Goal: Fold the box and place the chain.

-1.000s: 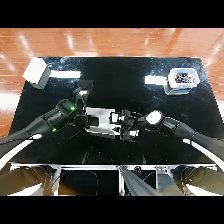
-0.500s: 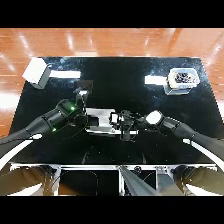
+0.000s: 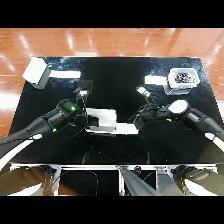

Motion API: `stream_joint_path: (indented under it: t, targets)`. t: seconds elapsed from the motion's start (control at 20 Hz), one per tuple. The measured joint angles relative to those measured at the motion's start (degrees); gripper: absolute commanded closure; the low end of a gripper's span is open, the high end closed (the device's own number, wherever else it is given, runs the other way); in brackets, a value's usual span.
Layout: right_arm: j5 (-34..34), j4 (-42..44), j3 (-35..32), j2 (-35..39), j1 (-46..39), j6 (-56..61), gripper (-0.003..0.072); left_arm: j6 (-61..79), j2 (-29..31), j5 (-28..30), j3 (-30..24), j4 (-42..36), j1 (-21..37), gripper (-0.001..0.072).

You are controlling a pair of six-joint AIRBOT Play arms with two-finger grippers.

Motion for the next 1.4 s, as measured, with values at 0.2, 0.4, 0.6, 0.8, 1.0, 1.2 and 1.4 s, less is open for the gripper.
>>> stream_joint_path:
  t: [0.2,0.4,0.6,0.8,1.0,1.2,1.4]
  targets:
    - [9.38,-8.41,-0.79,2.27,-13.81,24.85,0.0656,-0.42,-0.44,-0.09,0.00,-0.04,-0.13,0.0692]
    - [11.28,-10.27,-6.86,2.60,-19.63,39.78,0.0655,-0.63,-0.66,-0.57,0.00,-0.31,-0.13,0.0692]
    - [6.56,-6.51,-10.62,1.01,-13.97,44.63,0.0655,-0.66,-0.72,-1.33,0.00,-1.07,-0.13,0.0692]
    - [0.96,-0.81,-11.58,-1.53,-7.32,45.35,0.0655,-0.68,-0.72,-1.62,-0.02,-1.55,-0.13,0.0692]
    - [-2.10,5.20,-11.54,-2.71,-4.48,41.66,0.0287,-0.79,-0.72,-1.66,0.00,-1.75,-0.13,0.0692]
    - [-2.16,7.32,-9.18,-3.08,-3.67,39.76,0.0271,-0.85,-0.72,-1.66,-0.02,-1.81,-0.13,0.0692]
    - [-0.61,8.57,-5.51,-3.15,-2.36,39.30,0.0176,-0.76,-0.74,-1.70,-0.02,-1.90,-0.13,0.0692]
